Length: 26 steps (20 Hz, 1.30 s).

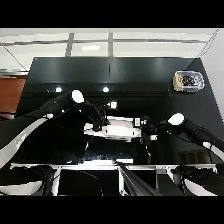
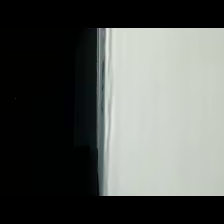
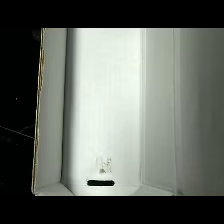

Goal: Fold the box and place the chain.

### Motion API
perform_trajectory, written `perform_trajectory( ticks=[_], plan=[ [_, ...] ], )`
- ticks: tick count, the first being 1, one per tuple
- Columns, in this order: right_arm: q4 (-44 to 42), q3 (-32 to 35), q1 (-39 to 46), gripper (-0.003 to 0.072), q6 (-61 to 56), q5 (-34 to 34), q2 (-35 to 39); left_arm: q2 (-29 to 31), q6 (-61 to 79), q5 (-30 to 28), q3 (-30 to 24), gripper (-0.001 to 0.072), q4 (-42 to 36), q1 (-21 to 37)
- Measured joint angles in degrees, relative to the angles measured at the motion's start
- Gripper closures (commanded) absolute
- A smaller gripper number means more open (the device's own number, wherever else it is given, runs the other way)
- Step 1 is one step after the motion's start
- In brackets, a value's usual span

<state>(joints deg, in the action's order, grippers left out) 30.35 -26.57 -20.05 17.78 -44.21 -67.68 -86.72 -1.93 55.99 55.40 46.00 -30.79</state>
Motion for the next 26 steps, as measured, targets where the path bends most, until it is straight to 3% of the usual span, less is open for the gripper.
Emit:
perform_trajectory(
  ticks=[19,21,22,23,25,26],
  plan=[
    [0.4,0.0,0.0,0.0028,-0.7,1.4,-0.1,0.0,0.0,0.0,0.0,0.0684,0.0,0.0],
    [0.4,0.0,0.0,0.0193,-0.7,1.4,-0.1,0.0,0.0,0.0,0.0,0.0683,0.0,0.0],
    [0.4,0.0,0.0,0.0193,-0.9,1.4,-0.1,0.0,0.0,0.0,0.0,0.068,0.0,0.0],
    [0.4,0.0,0.0,0.0193,-0.9,1.4,-0.1,0.0,0.0,0.0,0.0,0.0659,0.0,0.0],
    [0.3,0.0,0.0,0.0193,-0.8,1.5,-0.1,0.0,0.0,0.2,0.0,0.0365,0.0,0.0],
    [0.3,0.0,0.0,0.0193,-0.8,1.5,-0.1,0.2,-0.2,0.2,0.0,0.0353,-0.1,0.1]
  ],
)
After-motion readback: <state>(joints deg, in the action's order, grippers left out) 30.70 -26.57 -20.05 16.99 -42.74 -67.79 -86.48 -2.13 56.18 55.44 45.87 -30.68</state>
